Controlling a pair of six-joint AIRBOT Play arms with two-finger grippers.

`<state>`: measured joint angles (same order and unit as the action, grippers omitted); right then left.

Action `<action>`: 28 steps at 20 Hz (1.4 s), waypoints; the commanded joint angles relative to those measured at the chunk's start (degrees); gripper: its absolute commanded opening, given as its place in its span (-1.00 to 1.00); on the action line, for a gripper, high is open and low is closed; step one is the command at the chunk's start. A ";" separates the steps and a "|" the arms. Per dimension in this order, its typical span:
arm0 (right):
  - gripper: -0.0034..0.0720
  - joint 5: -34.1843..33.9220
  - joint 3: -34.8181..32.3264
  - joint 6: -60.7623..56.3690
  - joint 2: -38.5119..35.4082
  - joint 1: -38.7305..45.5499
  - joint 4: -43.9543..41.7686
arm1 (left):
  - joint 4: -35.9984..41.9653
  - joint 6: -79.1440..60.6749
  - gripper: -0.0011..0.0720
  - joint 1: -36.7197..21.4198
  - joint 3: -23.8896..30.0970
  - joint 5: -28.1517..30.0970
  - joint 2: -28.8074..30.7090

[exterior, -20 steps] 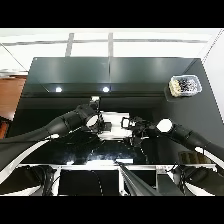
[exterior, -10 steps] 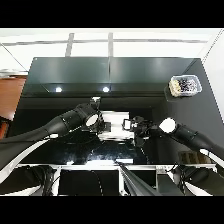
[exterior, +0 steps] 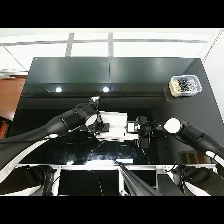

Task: Fold the box and place the chain.

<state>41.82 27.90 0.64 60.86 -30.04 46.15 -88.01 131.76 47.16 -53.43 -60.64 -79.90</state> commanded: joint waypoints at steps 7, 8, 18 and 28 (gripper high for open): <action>0.33 -0.92 0.04 0.17 0.44 0.04 -4.37 | 0.46 0.52 -0.88 -0.04 1.70 1.70 0.00; 0.33 -0.92 0.04 0.17 0.50 0.02 -4.50 | 0.46 0.52 -0.88 -0.04 1.70 1.73 0.00; -0.38 -3.89 0.04 -0.83 2.08 -4.02 -12.02 | 0.59 0.52 -0.88 -0.04 1.70 1.70 0.00; -0.37 -7.19 0.04 -0.94 5.01 -4.13 -19.15 | 1.70 0.52 -0.88 -0.04 1.70 1.73 0.00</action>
<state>35.05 27.90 -0.25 65.28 -34.15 28.16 -86.78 132.35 47.16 -51.75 -58.98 -79.85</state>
